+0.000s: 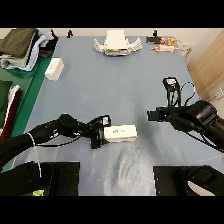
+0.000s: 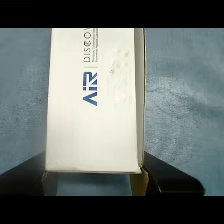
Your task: Fold the box.
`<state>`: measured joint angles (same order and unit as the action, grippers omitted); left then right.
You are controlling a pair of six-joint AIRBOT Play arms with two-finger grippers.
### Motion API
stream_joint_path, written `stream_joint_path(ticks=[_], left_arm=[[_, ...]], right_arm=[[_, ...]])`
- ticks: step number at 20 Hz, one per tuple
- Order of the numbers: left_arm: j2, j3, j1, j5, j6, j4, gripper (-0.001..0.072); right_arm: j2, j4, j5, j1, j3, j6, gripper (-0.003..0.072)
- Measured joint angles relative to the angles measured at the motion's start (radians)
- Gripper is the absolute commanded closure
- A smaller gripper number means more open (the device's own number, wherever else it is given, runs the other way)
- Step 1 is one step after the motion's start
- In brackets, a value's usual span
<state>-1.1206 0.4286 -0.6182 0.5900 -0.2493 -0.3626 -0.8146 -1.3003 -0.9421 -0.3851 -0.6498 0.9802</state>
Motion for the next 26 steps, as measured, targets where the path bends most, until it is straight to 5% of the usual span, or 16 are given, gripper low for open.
stream_joint_path(ticks=[7,17,22,26], left_arm=[[0.016,0.061,0.131,-0.016,0.129,-0.013,0.0238],[0.035,0.276,0.684,-0.064,0.695,-0.505,0.0238],[0.023,0.305,0.957,0.031,0.786,-0.599,0.0238],[-0.035,0.311,1.028,0.021,0.795,-0.620,0.0238]], right_arm=[[-0.016,-0.010,-0.075,0.027,-0.006,-0.051,0.0681],[-0.017,-0.030,-0.087,0.031,-0.006,-0.060,0.0680],[-0.017,-0.031,-0.088,0.031,-0.006,-0.060,0.0681],[-0.017,-0.032,-0.089,0.031,-0.006,-0.060,0.0680]])
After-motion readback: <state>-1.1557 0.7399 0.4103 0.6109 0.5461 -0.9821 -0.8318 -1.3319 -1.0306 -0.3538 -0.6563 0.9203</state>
